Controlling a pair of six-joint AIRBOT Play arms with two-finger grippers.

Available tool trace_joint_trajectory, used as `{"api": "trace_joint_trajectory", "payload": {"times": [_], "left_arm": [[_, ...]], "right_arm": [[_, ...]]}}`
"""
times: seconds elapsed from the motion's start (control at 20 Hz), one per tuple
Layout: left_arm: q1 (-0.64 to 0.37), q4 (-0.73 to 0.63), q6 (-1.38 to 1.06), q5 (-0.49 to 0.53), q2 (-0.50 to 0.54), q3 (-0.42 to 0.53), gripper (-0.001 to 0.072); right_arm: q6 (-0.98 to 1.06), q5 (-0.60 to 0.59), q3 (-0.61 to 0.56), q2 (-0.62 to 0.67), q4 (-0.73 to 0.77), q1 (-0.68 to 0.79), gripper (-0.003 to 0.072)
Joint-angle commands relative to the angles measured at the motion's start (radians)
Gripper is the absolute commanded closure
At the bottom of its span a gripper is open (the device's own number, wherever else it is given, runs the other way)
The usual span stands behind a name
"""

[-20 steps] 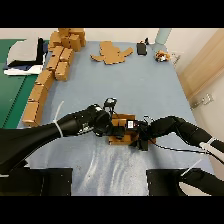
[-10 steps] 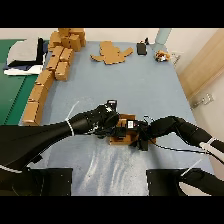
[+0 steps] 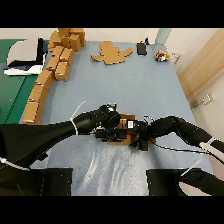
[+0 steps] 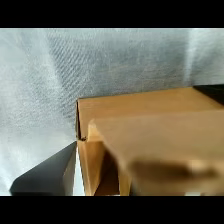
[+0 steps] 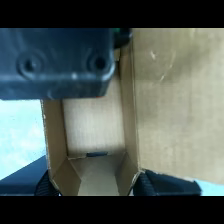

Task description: Fold the box.

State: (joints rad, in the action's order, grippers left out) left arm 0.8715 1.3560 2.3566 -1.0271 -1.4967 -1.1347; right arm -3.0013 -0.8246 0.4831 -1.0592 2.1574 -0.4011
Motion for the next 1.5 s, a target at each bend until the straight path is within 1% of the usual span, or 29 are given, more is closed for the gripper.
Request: {"api": "trace_joint_trajectory", "payload": {"times": [0.0,0.1,0.55,0.7,0.75,0.8,0.85,0.95,1.25,1.4,1.45], "left_arm": [[0.0,-0.005,0.0,-0.055,-0.027,-0.038,0.0345],[0.0,0.001,0.0,-0.056,-0.026,-0.051,0.0345],[0.0,0.002,-0.009,-0.046,-0.027,-0.053,0.0343],[0.0,0.014,-0.007,-0.018,-0.03,-0.052,0.0346],[0.0,0.015,-0.007,-0.002,-0.034,-0.053,0.0435],[0.0,0.016,-0.012,0.007,-0.039,-0.053,0.0639],[0.0,0.015,-0.014,0.006,-0.045,-0.053,0.0686],[0.0,0.014,-0.01,0.002,-0.058,-0.053,0.0693],[0.002,0.006,-0.008,-0.014,-0.064,-0.055,0.0692],[0.001,0.002,-0.01,-0.05,-0.063,-0.055,0.0679],[0.001,0.002,-0.01,-0.058,-0.062,-0.055,0.0431]], "right_arm": [[0.0,0.0,0.0,0.001,0.0,0.0,0.021],[0.0,0.0,0.0,0.001,0.0,0.0,0.021],[0.0,0.0,0.0,0.001,0.0,0.0,0.021],[0.0,0.0,0.0,0.001,0.0,0.0,0.021],[0.0,0.0,0.0,0.001,0.0,0.0,0.021],[0.0,0.0,0.0,0.001,0.0,0.0,0.021],[0.0,0.0,0.0,0.001,0.0,0.0,0.021],[0.0,0.0,0.0,0.001,0.0,0.0,0.021],[0.0,0.0,0.0,0.001,0.0,0.0,0.021],[0.0,0.0,0.0,0.001,0.0,0.0,0.021],[0.0,0.0,0.0,0.001,0.0,0.0,0.021]]}}
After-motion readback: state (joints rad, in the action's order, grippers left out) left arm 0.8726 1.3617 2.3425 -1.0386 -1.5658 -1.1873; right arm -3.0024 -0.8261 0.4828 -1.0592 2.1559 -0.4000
